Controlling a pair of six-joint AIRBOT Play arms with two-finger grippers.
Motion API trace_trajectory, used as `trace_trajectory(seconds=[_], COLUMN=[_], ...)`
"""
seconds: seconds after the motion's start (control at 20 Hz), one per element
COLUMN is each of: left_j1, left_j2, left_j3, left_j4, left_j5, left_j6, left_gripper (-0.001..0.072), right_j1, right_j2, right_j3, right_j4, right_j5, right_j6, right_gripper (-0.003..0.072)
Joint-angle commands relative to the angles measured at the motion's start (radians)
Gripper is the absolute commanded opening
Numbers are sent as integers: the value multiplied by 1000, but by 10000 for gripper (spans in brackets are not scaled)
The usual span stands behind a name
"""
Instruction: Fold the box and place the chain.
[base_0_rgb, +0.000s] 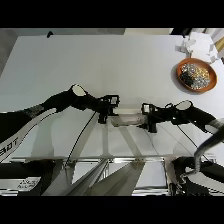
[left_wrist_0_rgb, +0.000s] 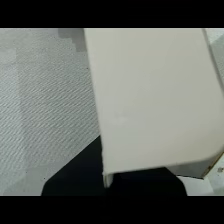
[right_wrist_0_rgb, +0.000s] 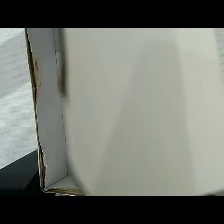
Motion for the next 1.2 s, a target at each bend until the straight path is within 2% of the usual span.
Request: trace_trajectory(seconds=[0.0,0.05,0.3,1.15], left_j1=[0,0,0,0], left_j2=[0,0,0,0], left_j3=[0,0,0,0], left_j4=[0,0,0,0], left_j5=[1,1,1,-1], left_j6=[0,0,0,0], left_gripper=[13,13,13,13], right_j1=[-1,-1,-1,-1], right_j2=[-1,-1,0,0], right_j3=[1,1,1,1], right_j4=[3,1,0,0], right_j5=[-9,-10,-7,-5], right_j6=[0,0,1,1], right_gripper=[312,291,314,314])
